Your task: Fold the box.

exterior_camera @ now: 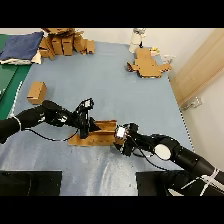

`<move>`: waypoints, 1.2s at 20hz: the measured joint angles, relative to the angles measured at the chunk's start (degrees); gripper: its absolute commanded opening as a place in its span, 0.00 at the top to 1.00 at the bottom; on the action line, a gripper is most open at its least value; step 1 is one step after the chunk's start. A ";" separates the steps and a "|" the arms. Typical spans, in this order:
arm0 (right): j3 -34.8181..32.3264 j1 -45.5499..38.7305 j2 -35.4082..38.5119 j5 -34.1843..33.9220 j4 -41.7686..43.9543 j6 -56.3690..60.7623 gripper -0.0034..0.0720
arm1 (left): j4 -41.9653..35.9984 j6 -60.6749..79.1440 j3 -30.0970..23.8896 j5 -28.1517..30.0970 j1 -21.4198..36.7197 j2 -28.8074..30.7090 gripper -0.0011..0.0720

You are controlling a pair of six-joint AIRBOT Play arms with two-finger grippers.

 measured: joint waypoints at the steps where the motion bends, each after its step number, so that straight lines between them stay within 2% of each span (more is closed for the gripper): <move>1: 0.22 -1.90 -0.68 1.53 5.20 -6.34 0.00 | 0.00 0.00 0.00 0.00 0.00 0.00 0.97; 5: 2.54 -8.02 -5.75 8.22 19.67 -25.49 0.00 | 0.00 0.00 0.00 0.00 0.00 0.00 0.97; 8: 5.51 -10.67 -10.91 12.07 24.61 -34.16 0.00 | 0.00 0.00 0.00 0.00 0.00 0.00 0.97; 14: 8.68 -13.27 -16.52 15.69 27.23 -40.87 0.00 | 0.00 0.00 0.00 0.02 0.00 0.00 0.97; 24: 9.20 -13.84 -17.49 17.64 24.72 -40.89 0.00 | 0.00 0.00 0.00 0.00 0.00 0.00 0.97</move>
